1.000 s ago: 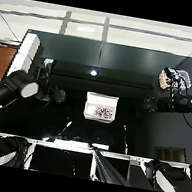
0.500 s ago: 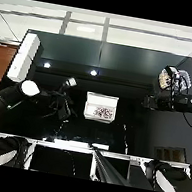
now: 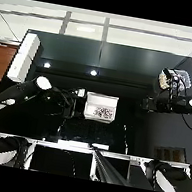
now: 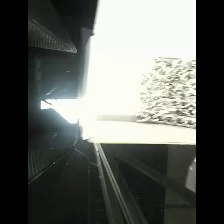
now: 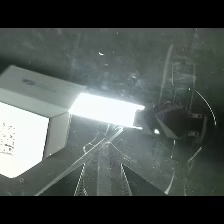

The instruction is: Fold the box and place the chain.

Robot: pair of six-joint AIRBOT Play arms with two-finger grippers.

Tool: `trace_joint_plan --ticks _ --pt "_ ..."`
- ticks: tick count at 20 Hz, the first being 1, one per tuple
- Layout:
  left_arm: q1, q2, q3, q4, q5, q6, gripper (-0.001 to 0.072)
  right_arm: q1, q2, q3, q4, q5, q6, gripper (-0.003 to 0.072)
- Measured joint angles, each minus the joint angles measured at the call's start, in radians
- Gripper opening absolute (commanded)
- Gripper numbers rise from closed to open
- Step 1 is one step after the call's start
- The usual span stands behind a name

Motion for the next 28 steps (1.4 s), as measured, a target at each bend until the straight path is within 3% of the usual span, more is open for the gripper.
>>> trace_joint_plan --ticks 7,28 --pt "-0.001 -0.049 0.017 -0.043 -0.01 0.053 0.0711 0.0 0.0 -0.002 0.002 -0.005 0.003 0.0268" --pt "-0.043 -0.055 0.022 -0.062 -0.002 0.066 0.0711 0.0 0.0 -0.002 0.01 -0.011 0.003 0.0268"
